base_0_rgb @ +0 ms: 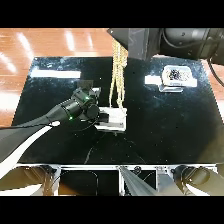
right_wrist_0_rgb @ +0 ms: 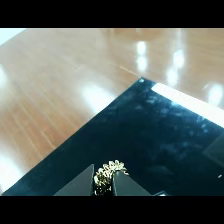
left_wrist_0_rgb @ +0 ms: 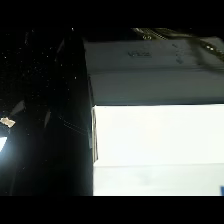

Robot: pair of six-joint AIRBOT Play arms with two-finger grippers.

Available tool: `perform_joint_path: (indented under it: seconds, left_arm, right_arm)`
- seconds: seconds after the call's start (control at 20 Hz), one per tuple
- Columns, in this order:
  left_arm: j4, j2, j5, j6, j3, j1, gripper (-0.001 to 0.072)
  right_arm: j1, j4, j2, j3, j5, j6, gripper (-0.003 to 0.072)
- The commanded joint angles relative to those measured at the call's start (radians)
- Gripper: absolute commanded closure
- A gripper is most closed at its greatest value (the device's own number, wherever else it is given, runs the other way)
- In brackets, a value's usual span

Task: Fold the box and place the chain.

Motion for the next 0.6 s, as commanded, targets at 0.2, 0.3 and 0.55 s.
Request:
perform_joint_path:
  seconds: [0.2,0.3,0.55]
  left_arm:
    - [0.000,0.001,0.000,0.000,0.000,0.000,0.0686]
    - [0.000,0.001,0.000,0.000,0.000,0.000,0.0686]
    - [0.000,0.001,-0.010,0.000,0.000,0.000,0.0686]
  right_arm:
    - [0.001,-0.230,0.018,0.057,0.044,0.060,0.0652]
    - [0.001,-0.310,0.041,0.057,0.128,0.113,0.0651]
    - [0.001,-0.332,0.093,0.057,0.264,0.143,0.0652]
